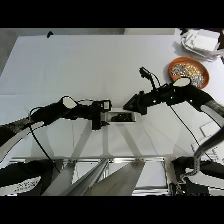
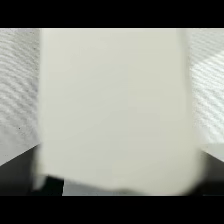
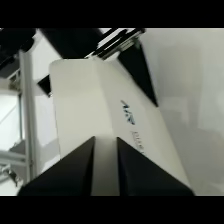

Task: Fold the box and place the chain.

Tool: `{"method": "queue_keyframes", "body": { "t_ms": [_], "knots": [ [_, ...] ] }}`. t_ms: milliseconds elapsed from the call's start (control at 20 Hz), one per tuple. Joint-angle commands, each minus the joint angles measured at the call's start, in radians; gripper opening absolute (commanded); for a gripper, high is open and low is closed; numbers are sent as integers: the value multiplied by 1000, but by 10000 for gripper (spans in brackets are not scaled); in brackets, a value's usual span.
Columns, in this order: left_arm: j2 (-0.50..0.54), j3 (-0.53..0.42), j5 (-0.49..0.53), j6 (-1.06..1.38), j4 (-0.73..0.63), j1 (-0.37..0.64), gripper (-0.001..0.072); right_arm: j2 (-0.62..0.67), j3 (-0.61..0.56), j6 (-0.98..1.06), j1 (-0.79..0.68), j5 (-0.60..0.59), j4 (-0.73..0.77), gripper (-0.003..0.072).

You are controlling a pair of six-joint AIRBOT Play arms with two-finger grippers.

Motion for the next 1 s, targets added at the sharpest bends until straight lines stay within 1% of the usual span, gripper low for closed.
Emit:
{"method": "queue_keyframes", "body": {
  "t_ms": [0, 50, 150, 200, 550, 800, 950],
  "knots": [
    [0, 0, 0, 0, 0, 0, 132, 36, 0, -21, 44, 9, -103, 201],
    [0, 0, 0, 0, 0, 0, 132, 40, 0, -22, 58, 4, -107, 214],
    [0, 0, 0, 0, 0, 0, 132, 40, 0, -22, 87, -17, -134, 375],
    [0, 0, 0, 0, 0, 0, 132, 40, 0, -21, 101, -34, -159, 406],
    [0, 0, 0, 0, 0, 0, 132, 43, 0, -17, 172, -122, -291, 412],
    [0, 0, 0, 0, 0, 0, 132, 56, 0, -13, 172, -175, -306, 411],
    [0, 0, 0, 0, 0, 0, 132, 114, 0, -19, 172, -236, -306, 412]
  ]
}}
